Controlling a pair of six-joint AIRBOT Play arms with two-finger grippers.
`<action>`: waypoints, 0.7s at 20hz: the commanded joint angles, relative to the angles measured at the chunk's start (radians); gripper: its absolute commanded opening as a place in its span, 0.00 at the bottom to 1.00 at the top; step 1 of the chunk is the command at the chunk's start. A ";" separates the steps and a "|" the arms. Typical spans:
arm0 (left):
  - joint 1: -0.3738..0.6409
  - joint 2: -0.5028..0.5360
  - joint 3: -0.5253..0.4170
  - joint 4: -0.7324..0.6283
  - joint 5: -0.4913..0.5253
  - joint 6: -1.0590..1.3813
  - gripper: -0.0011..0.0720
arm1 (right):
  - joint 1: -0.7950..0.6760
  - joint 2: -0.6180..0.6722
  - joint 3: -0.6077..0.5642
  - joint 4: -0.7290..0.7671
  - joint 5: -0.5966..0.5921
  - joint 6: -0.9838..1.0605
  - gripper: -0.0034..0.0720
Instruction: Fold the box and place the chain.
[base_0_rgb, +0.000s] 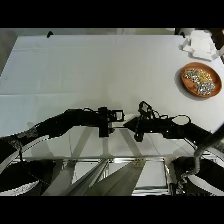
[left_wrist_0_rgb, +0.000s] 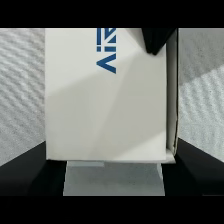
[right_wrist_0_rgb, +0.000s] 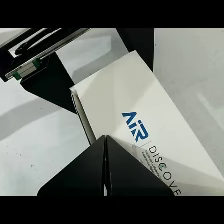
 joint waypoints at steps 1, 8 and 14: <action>0.001 0.001 0.000 0.000 -0.002 0.000 0.20 | 0.001 -0.003 -0.001 0.007 -0.010 -0.013 0.07; 0.001 0.000 0.000 0.000 -0.002 0.000 0.20 | 0.000 0.167 0.000 0.228 -0.042 -0.192 0.07; 0.001 0.001 0.000 0.000 -0.002 0.000 0.20 | 0.000 0.385 0.122 -0.216 -0.135 0.315 0.07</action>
